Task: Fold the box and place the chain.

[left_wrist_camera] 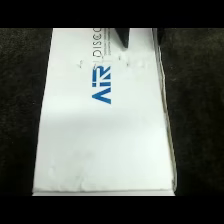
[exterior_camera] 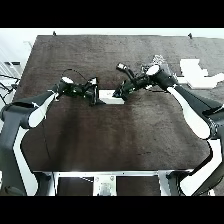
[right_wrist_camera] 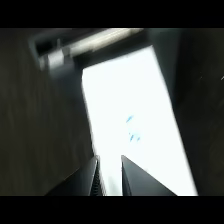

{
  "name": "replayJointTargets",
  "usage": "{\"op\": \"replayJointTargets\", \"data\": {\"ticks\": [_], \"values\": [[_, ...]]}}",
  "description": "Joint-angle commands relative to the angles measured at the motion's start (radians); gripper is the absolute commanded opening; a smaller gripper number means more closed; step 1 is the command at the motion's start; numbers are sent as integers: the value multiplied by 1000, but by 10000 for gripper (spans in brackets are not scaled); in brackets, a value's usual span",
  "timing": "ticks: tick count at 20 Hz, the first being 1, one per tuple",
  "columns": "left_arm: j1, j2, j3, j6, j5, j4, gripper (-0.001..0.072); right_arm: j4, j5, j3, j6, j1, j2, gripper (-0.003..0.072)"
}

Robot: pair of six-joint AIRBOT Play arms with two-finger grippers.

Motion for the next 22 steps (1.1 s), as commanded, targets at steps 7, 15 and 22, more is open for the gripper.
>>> {"op": "replayJointTargets", "data": {"ticks": [7,15,22], "values": [[0,0,0,2,3,0,279,120,4,-32,34,-24,-24,51],[0,0,1,4,2,0,279,-52,2,-31,163,-10,-55,14],[0,0,1,4,2,-24,279,-33,13,-22,192,-2,0,12]]}}
